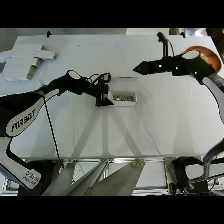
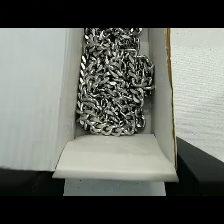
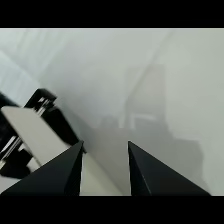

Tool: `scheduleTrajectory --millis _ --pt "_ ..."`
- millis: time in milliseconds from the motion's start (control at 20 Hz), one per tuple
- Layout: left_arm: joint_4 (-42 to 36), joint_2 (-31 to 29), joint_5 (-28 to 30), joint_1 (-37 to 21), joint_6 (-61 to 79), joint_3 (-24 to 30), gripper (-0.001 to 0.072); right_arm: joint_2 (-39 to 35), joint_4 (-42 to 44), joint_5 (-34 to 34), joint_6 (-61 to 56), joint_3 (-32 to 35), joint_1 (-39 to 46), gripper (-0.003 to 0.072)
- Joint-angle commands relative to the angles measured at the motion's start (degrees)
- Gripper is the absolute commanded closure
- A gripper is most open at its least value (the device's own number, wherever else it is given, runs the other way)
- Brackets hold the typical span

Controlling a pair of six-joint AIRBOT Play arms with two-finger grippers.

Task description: Fold the box and place the chain.

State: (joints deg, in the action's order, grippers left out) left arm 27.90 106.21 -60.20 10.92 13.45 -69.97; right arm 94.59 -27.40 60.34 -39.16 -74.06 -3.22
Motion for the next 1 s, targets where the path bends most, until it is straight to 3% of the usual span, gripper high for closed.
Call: scheduleTrajectory --millis 0,250,450,600,950 --pt "0.0 0.02 0.0 0.02 0.0 -0.02 0.0234 1.49 -0.61 8.33 2.49 -0.81 -0.39 0.0371" --pt "0.0 0.02 0.0 0.02 0.0 -0.02 0.0234 1.27 -5.6 14.8 6.93 -0.81 -1.99 0.0371" --pt "0.0 0.02 0.0 0.02 0.02 -0.02 0.0234 -0.42 -10.82 15.58 13.05 -0.81 -5.81 0.0375" --pt "0.0 0.02 0.0 0.02 0.0 -0.02 0.0234 -2.64 -16.33 14.8 17.46 -0.81 -8.55 0.0414" --pt "0.0 0.02 0.0 0.02 0.0 -0.02 0.0234 -5.62 -25.51 8.02 24.9 -0.81 -13.42 0.037"
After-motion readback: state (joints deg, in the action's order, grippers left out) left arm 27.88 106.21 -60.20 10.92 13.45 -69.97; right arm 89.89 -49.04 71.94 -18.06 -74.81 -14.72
